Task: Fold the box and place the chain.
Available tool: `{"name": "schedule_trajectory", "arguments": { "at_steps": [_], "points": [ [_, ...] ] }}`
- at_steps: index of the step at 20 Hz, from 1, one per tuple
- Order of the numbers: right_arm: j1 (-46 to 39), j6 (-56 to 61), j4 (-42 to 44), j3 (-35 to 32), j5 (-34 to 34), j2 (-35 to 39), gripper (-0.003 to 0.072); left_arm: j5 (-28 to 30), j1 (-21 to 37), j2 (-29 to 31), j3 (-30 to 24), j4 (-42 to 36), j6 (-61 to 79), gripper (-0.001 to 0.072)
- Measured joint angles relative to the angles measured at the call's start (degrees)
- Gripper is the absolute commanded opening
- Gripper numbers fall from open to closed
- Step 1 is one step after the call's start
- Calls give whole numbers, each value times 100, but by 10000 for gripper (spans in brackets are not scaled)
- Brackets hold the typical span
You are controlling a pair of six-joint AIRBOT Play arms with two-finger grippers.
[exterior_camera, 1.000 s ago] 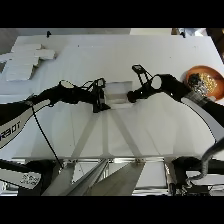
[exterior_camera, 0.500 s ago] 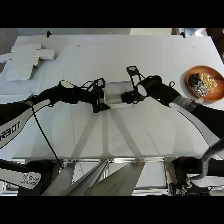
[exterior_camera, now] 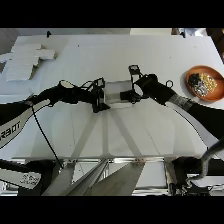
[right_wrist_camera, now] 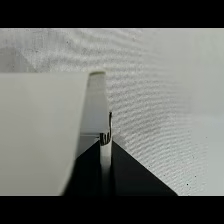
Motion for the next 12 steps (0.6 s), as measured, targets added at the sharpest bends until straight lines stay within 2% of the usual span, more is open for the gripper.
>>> {"name": "schedule_trajectory", "arguments": {
  "at_steps": [1,2,7,12],
  "points": [
    [0,46,42,7,-4,2,354,11,-2,0,0,-4,-2,479],
    [7,59,57,13,2,2,398,15,-2,0,2,-7,-2,479],
    [-4,131,-48,120,140,221,397,11,0,0,2,-4,-4,479],
    [-313,44,-507,184,551,931,397,7,-2,0,0,-4,-7,479]
  ]
}}
